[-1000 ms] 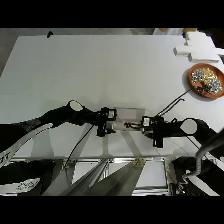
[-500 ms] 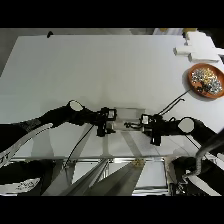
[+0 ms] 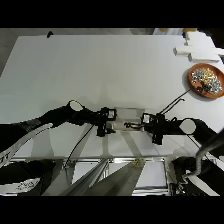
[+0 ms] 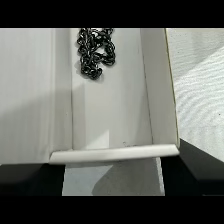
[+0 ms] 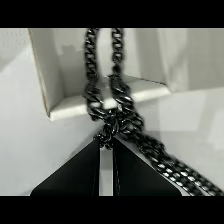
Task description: Fold the box and place the chain.
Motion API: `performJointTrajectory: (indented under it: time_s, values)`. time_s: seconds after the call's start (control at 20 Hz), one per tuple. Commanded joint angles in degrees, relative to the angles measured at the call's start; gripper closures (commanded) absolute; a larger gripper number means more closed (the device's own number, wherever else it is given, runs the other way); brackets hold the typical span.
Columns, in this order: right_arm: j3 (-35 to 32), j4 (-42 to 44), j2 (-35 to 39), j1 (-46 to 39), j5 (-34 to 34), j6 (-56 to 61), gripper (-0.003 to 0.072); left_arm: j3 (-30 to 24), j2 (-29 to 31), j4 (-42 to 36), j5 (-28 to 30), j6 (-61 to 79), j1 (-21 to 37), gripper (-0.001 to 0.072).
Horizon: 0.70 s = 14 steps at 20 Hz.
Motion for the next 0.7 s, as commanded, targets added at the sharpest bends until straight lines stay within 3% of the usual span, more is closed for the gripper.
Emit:
performJointTrajectory:
  time_s: [0.0,0.2,0.4,0.65]
  values:
    - [1.66,-8.72,6.05,-0.02,3.93,8.0,0.0668,0.0,0.02,0.0,0.02,0.0,0.04,0.0437]
    - [8.81,-9.64,11.13,-0.02,16.85,8.0,0.0668,0.0,0.02,0.02,0.02,0.02,0.04,0.0437]
    - [24.26,-8.76,10.29,-0.02,31.08,8.24,0.0668,0.0,0.02,0.02,0.02,0.02,0.02,0.0437]
    - [37.73,0.85,6.73,2.95,32.22,19.91,0.0668,0.0,0.02,0.0,0.02,0.02,0.02,0.0437]
